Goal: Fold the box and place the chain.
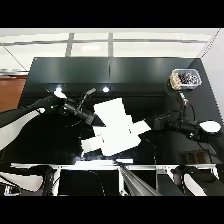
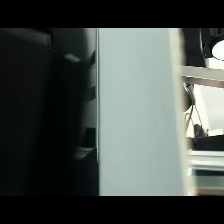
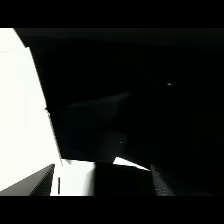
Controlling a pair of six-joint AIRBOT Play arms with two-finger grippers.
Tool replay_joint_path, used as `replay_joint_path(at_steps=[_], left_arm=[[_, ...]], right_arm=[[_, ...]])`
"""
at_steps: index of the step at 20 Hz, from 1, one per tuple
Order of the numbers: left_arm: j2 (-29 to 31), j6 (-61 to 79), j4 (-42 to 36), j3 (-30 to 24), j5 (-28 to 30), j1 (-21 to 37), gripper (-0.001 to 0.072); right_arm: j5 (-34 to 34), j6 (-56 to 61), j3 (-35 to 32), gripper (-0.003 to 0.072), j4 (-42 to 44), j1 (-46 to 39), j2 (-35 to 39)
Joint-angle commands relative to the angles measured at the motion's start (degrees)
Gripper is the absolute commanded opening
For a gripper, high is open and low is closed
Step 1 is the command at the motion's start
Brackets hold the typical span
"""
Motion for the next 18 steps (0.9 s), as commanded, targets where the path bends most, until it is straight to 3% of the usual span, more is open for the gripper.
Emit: replay_joint_path(at_steps=[1, 4, 7, 9, 11, 14, 18], left_arm=[[3.0, -0.3, 2.8, 0.8, 2.8, -1.1, 0.0025], [10.9, 0.9, 8.5, -0.1, 13.4, -5.4, 0.0025], [17.4, 18.6, 9.0, -3.6, 23.0, -11.0, 0.0028], [17.6, 28.2, 9.0, -4.7, 27.5, -13.3, 0.0028], [16.3, 28.5, 8.7, -4.6, 32.1, -14.2, 0.0031], [13.5, 28.7, 11.6, -4.4, 34.7, -14.3, 0.0032], [13.0, 28.7, 12.0, -4.4, 34.0, -14.4, 0.0032]], right_arm=[[5.4, 2.3, 7.7, 0.0718, -13.5, -1.7, 0.0], [11.7, 1.6, 15.4, 0.0713, -19.5, -1.6, 0.0], [14.3, -7.5, 16.3, 0.0713, -19.9, -0.2, 0.0], [13.4, -14.0, 15.7, 0.0713, -19.9, 3.2, 0.0], [10.0, -18.0, 14.7, 0.0713, -20.0, 7.0, 0.0], [5.4, -20.0, 12.9, 0.0712, -21.7, 11.3, -0.6], [5.2, -23.0, 10.9, 0.0712, -27.3, 15.9, -2.7]])
